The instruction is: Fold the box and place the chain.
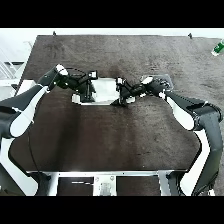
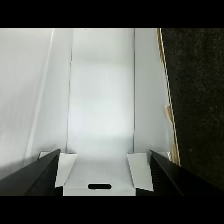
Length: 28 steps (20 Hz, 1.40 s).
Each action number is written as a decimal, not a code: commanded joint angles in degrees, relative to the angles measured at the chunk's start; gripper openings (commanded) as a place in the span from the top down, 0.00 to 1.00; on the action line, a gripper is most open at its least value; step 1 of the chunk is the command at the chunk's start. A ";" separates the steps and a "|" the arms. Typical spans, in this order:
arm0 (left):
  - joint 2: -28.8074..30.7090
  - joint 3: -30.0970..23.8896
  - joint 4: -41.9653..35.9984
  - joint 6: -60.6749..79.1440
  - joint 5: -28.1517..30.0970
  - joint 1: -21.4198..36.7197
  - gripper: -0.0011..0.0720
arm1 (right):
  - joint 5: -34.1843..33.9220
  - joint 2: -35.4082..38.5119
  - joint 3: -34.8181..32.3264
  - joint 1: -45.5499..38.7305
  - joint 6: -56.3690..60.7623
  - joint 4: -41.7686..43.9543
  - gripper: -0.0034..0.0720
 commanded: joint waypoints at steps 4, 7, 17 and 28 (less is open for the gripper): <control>-0.02 0.00 0.11 -0.79 0.00 0.07 0.07 | 0.04 -0.02 -0.02 0.04 0.07 0.00 0.20; 0.02 0.00 0.15 -0.74 0.13 0.07 0.14 | 0.04 -0.02 -0.02 0.04 0.07 0.00 0.20; 0.02 0.02 -1.97 -2.27 -7.52 5.25 0.61 | 0.04 -0.02 -0.02 0.04 0.07 0.00 0.20; 2.14 0.00 -13.33 -19.02 -15.39 15.80 0.96 | 0.04 -0.02 -0.02 0.04 0.07 0.00 0.20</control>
